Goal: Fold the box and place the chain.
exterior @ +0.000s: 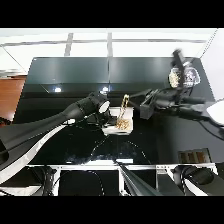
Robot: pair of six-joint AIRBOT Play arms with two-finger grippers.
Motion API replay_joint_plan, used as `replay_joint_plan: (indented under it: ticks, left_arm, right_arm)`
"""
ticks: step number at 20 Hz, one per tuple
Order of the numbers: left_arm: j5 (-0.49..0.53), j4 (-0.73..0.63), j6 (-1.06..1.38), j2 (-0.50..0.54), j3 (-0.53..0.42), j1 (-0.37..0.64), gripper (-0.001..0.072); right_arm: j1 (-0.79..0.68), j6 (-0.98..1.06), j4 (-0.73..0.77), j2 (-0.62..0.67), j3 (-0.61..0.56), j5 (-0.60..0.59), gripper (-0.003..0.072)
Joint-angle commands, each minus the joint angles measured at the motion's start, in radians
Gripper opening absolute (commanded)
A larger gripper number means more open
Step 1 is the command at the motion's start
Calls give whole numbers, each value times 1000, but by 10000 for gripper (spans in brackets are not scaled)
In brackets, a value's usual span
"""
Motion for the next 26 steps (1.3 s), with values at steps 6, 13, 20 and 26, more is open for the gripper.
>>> replay_joint_plan:
  ticks: [6, 13, 20, 26]
  left_arm:
    - [0, 0, 0, 0, 0, 0, 28]
    - [0, 0, 0, 0, 0, 0, 28]
    - [14, -26, -2, 0, 3, 1, 28]
    - [13, -37, -90, 2, 10, 0, 29]
  right_arm:
    - [14, 71, -34, -106, -161, -49, 16]
    - [-68, 70, -160, -115, -126, -11, 336]
    - [-259, 60, -196, -87, -122, 194, 335]
    - [-259, 58, -216, -87, -122, 216, 335]
